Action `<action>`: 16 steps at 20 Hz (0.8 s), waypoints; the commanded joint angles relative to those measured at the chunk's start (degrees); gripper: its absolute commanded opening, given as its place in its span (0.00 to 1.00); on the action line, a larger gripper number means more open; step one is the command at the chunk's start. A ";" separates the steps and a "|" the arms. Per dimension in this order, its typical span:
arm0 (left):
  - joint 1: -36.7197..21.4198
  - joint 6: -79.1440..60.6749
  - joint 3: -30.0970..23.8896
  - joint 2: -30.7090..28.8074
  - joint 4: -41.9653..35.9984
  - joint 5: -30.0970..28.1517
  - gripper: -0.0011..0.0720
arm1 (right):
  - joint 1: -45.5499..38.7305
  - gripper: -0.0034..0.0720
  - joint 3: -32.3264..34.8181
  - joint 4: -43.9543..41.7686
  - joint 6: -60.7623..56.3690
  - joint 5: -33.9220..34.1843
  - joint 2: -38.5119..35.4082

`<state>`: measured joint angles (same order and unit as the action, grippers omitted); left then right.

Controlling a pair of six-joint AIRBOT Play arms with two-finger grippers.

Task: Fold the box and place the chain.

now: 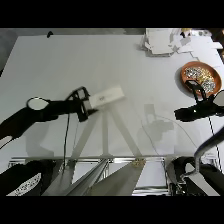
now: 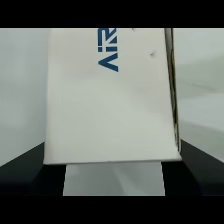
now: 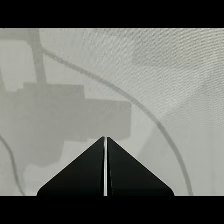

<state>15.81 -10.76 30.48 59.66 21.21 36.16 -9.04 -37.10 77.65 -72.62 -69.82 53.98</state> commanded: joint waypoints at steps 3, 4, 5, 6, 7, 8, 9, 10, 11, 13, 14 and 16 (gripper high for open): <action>-18.16 34.75 0.04 -13.16 16.04 -6.25 0.02 | -0.02 0.08 0.02 -0.04 0.00 0.00 -0.04; -21.64 40.81 0.04 -13.68 21.44 -5.38 0.02 | 0.00 0.08 0.02 -0.07 0.00 0.00 -0.04; -25.35 47.10 0.04 -13.73 27.56 -3.67 0.02 | -0.02 0.08 0.02 -0.07 0.00 0.00 -0.07; -28.65 52.50 -0.02 -13.53 32.89 -1.90 0.02 | -0.02 0.08 0.02 -0.07 0.00 0.00 -0.04; -31.95 57.46 -0.20 -13.09 37.99 -0.13 0.02 | 0.00 0.08 0.02 -0.07 0.00 0.00 -0.04; -34.60 61.46 -0.48 -12.57 40.92 0.39 0.03 | -0.02 0.08 0.02 -0.07 0.00 0.00 -0.04; -37.03 64.19 -0.72 -11.65 42.05 0.70 0.03 | 0.00 0.08 0.02 -0.07 0.00 0.00 -0.04; -39.04 65.75 -0.92 -10.49 42.66 1.44 0.04 | -0.02 0.08 0.02 -0.07 0.00 0.00 -0.04; -40.41 66.29 -1.20 -9.31 42.97 2.12 0.08 | 0.00 0.08 0.02 -0.04 0.00 0.00 -0.04; -42.01 66.29 -1.75 -6.49 42.97 3.85 0.33 | -0.02 0.08 0.02 -0.07 0.00 0.00 -0.04; -42.27 66.27 -1.92 -5.01 43.25 4.90 0.35 | -0.02 0.08 0.02 -0.07 0.00 0.00 -0.04; -42.23 66.29 -1.92 -2.47 44.70 6.69 0.39 | 0.00 0.08 0.00 -0.07 0.00 0.00 -0.04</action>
<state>-24.69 52.93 28.86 53.98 62.78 39.94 -9.04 -37.10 77.60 -72.62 -69.80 53.98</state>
